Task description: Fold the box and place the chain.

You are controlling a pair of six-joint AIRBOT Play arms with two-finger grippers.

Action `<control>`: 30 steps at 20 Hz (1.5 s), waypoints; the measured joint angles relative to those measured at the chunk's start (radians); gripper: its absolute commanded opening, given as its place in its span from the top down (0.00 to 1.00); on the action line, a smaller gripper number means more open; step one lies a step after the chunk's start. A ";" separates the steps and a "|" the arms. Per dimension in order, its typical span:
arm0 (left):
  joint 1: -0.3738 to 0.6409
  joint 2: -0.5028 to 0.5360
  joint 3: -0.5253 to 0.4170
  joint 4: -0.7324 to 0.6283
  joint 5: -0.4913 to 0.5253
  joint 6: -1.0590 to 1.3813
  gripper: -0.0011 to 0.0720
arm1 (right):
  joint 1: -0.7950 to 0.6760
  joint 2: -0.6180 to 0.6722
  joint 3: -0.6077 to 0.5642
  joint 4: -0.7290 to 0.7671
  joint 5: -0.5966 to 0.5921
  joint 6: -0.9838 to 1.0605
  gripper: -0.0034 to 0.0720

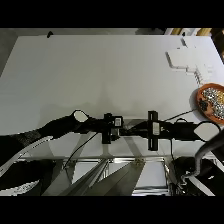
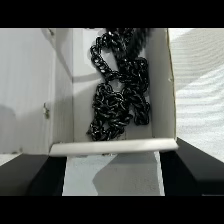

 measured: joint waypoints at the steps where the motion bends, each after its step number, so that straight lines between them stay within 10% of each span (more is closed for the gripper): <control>1: 0.000 0.000 0.000 0.000 0.000 0.000 0.51 | 0.009 -0.016 -0.002 -0.006 -0.018 0.000 0.53; 6: 0.000 0.000 0.000 0.000 0.000 0.000 0.51 | 0.016 -0.050 0.061 -0.080 -0.003 -0.020 0.69; 14: 0.000 0.000 0.000 0.000 0.000 0.000 0.51 | -0.237 -0.071 0.263 -0.396 0.206 0.001 0.70; 30: 0.000 0.000 0.000 0.000 0.000 0.000 0.51 | -0.269 -0.411 0.204 -0.695 0.147 0.032 0.70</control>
